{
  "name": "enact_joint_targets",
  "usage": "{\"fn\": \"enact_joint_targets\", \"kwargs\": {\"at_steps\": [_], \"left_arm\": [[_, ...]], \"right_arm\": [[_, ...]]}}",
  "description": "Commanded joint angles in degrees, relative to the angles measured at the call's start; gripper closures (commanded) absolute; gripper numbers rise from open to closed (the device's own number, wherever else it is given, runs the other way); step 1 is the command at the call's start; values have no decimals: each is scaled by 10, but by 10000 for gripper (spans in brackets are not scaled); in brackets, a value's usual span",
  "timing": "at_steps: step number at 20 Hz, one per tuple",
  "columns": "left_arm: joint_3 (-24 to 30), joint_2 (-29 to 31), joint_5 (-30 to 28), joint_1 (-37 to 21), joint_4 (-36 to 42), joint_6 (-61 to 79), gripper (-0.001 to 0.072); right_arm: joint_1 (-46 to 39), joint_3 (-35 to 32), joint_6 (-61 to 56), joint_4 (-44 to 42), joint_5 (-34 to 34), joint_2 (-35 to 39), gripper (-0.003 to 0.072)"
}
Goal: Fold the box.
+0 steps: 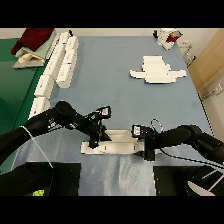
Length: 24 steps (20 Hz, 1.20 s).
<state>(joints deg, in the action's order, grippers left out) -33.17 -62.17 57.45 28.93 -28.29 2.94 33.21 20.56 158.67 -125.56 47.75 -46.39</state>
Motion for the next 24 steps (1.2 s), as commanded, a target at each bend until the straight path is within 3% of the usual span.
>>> {"fn": "enact_joint_targets", "kwargs": {"at_steps": [1, 4, 6, 24], "left_arm": [[0, 0, 0, 0, 0, 0, 696], [0, 0, 0, 0, 0, 0, 696], [0, 0, 0, 0, 0, 0, 696], [0, 0, 0, 0, 0, 0, 696]], "right_arm": [[0, 0, 29, -1, -3, -11, -34], [0, -1, 40, -2, -3, -29, -34], [0, -1, 40, -2, -3, -29, 4], [28, -23, 45, -3, -53, -29, 6]]}}
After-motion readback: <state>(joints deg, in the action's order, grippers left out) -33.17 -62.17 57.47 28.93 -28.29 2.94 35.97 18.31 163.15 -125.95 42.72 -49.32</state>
